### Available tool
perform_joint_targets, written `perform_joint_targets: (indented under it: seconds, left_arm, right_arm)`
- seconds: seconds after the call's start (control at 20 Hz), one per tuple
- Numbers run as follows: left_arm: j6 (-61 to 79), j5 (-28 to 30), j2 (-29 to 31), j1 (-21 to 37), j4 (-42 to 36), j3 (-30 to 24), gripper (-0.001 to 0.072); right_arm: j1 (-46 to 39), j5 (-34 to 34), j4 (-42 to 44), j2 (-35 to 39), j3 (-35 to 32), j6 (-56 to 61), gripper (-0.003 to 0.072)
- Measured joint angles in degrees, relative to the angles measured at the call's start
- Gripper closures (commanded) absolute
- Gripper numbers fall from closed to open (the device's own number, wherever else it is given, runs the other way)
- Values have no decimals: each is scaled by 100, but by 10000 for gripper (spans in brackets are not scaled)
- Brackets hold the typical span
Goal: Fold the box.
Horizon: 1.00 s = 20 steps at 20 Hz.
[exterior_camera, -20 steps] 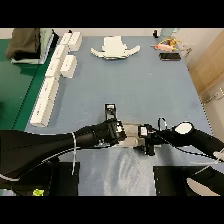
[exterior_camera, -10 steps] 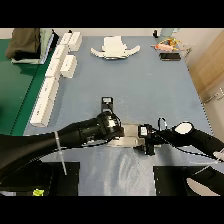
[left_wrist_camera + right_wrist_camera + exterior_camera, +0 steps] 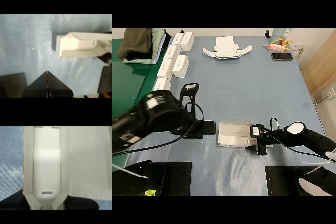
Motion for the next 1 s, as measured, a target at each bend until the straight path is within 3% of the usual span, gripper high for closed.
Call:
perform_joint_targets:
  seconds: [0.3,0.4,0.45,0.5,0.75,1.0]
  left_arm:
    - [2734,815,328,245,225,-57,694]
    - [3945,1060,376,599,175,-190,691]
    - [4660,1220,400,909,74,-319,470]
    - [5386,1379,415,1259,-101,-468,-10]
    - [9274,2345,352,3049,-2162,-1598,-11]
    - [12625,2789,118,3558,-4105,-2813,-11]
  right_arm:
    - [0,0,0,0,0,0,178]
    - [0,0,0,0,0,2,178]
    - [0,0,0,0,0,2,178]
    - [0,0,0,0,0,2,178]
    - [0,0,0,0,0,2,178]
    - [0,0,0,0,0,2,178]
